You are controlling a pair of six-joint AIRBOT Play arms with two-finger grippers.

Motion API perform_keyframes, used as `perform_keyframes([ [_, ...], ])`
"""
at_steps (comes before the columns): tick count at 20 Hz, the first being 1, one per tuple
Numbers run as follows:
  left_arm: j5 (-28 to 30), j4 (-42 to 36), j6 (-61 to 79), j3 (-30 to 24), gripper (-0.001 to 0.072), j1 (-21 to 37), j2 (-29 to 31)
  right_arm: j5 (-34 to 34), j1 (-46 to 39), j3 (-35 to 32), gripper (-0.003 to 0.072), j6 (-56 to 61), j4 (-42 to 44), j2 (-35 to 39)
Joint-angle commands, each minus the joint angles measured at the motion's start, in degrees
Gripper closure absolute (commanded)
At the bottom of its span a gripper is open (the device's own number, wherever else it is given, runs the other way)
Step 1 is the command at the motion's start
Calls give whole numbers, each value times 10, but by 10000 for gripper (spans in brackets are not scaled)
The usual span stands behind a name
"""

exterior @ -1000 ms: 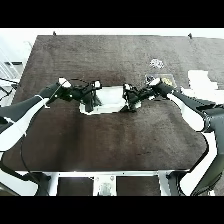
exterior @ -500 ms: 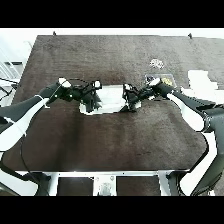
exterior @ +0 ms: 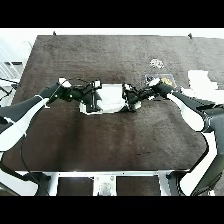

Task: Fold the box and place the chain.

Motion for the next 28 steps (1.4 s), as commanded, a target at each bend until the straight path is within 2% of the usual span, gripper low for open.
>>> perform_keyframes([
  [1,-3,3,-3,0,44,1,0,0,0,0,114,0,0,0],
  [2,-3,4,-3,0,139,1,0,0,0,0,114,0,0,0],
  [3,-3,12,-3,0,315,1,1,0,0,0,114,0,0,0],
  [5,-9,25,-3,0,621,1,1,0,0,0,114,0,0,0],
  [6,-20,25,-5,0,688,1,2,0,0,0,114,0,0,0],
  [12,-68,31,-34,1,691,10,55,0,0,0,114,0,0,0],
  [15,-109,28,-62,1,692,42,107,0,0,0,114,0,0,0],
  [19,-122,30,-150,-3,692,70,174,0,0,0,114,0,0,0],
  [22,-86,30,-252,-41,693,84,223,0,0,0,114,0,0,0],
  [28,3,31,-558,-121,693,112,287,0,0,0,114,0,0,0],
])
